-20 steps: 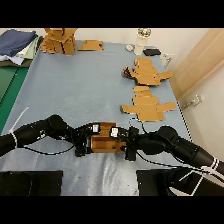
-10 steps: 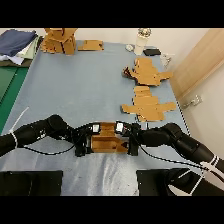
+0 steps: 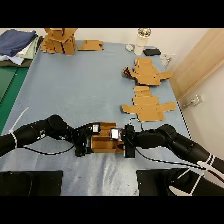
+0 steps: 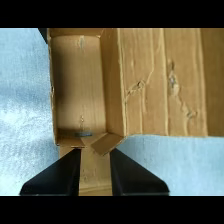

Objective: Fold the box.

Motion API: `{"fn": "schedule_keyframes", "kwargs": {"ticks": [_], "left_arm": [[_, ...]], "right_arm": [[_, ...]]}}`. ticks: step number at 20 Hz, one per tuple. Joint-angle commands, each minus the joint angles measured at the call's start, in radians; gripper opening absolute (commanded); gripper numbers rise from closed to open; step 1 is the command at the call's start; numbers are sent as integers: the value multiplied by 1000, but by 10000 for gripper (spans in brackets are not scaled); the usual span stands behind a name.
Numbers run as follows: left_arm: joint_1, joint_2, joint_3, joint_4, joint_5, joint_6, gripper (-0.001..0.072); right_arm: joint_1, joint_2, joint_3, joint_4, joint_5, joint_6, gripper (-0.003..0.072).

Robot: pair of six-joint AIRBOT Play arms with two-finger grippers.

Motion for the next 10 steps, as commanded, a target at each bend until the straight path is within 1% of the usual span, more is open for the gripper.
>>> {"fn": "schedule_keyframes", "kwargs": {"ticks": [1,2,5,8,9,10], "left_arm": [[0,0,-1,0,0,0,396],[0,0,-1,0,0,0,396],[0,0,-1,0,0,0,396],[0,0,-1,0,0,0,396],[0,0,-1,0,0,0,396],[0,0,-1,0,0,0,396]], "right_arm": [[11,-1,0,21,28,-29,219],[16,-1,0,26,28,-29,156],[64,-2,0,28,32,-29,156],[79,-18,0,29,63,-29,167],[79,-29,0,29,68,-28,274],[79,-42,0,31,71,-29,435]]}}
